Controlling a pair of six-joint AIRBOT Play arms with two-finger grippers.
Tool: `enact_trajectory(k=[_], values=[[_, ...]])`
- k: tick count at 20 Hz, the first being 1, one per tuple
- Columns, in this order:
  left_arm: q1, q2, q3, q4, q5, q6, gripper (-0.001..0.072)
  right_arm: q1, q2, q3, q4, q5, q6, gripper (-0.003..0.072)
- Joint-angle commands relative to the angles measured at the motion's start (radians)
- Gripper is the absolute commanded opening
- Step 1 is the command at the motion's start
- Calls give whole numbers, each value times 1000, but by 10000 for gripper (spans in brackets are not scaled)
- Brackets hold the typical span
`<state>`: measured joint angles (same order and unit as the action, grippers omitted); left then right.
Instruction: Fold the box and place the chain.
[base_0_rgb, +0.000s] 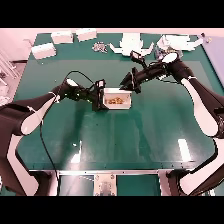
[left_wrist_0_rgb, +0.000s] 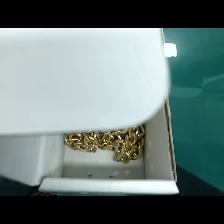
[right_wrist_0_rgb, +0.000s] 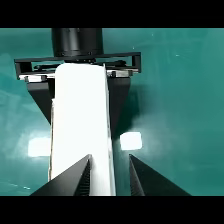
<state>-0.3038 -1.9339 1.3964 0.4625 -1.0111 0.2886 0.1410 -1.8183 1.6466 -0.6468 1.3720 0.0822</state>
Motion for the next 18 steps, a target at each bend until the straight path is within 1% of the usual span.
enact_trajectory(k=[1,4,5,9,10,13,18], values=[[0,0,0,0,0,0,469,8,-1,1,0,28,47,294],[0,0,0,0,0,0,469,25,-1,1,-3,42,54,286],[0,0,0,0,0,0,469,29,-1,1,-4,37,57,251],[0,0,0,0,0,0,469,37,-2,1,-32,31,63,247],[0,0,0,0,0,0,469,36,-2,1,-39,31,81,216],[0,0,0,0,0,0,469,36,-2,1,-65,23,83,211],[0,0,0,0,0,0,469,37,-2,1,-65,12,98,210]])
